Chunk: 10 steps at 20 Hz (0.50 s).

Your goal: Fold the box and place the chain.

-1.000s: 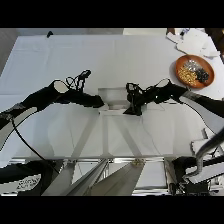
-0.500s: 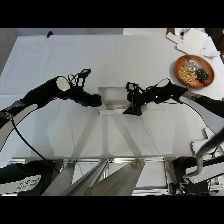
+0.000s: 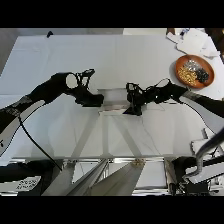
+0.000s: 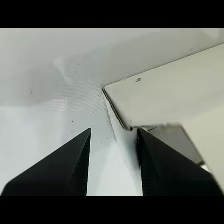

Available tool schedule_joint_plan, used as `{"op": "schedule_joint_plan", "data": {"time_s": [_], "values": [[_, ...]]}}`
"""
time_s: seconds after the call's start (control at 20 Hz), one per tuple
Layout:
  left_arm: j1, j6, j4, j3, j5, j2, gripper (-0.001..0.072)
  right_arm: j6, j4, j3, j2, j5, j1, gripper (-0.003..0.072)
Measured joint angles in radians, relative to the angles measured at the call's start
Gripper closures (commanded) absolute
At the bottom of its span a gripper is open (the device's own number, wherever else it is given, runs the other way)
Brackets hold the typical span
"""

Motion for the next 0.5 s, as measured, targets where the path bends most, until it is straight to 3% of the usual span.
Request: {"op": "schedule_joint_plan", "data": {"time_s": [0.5], "values": [[-0.053, -0.154, 0.063, 0.043, -0.032, -0.037, 0.0400, 0.004, 0.002, 0.000, 0.000, -0.003, 0.000, 0.0230]]}}
